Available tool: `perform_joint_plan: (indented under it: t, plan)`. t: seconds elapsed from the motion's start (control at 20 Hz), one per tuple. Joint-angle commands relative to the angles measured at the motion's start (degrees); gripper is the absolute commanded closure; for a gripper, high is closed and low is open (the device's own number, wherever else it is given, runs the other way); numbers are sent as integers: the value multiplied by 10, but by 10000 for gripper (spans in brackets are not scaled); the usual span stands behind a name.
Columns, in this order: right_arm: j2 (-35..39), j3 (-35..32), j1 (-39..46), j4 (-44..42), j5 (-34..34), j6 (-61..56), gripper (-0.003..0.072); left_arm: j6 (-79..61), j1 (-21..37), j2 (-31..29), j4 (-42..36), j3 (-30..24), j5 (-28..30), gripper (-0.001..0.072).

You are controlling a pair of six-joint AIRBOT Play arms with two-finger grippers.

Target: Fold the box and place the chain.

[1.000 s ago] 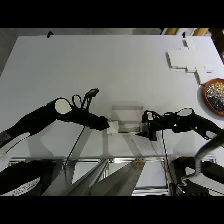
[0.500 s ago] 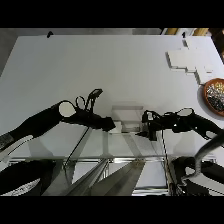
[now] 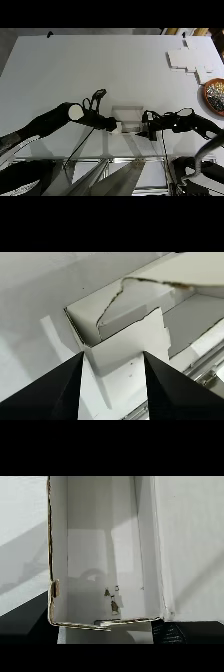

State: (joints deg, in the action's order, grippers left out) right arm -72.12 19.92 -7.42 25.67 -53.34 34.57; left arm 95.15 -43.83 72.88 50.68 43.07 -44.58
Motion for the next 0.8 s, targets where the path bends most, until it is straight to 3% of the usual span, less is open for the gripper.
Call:
perform_joint_plan:
  t: [0.0, 0.2, 0.55, 0.75]
  plan:
    - [0, 0, 0, 0, 0, 0, 349, 81, -25, 29, 49, 37, -11, 293]
    - [0, 0, 0, 0, 0, 0, 349, 139, -47, 52, 90, 75, -30, 296]
    - [0, 0, 0, 0, 0, 0, 349, 271, -51, 56, 176, 91, -65, 296]
    - [0, 0, 0, 0, 0, 0, 349, 315, -59, 77, 237, 145, -139, 316]
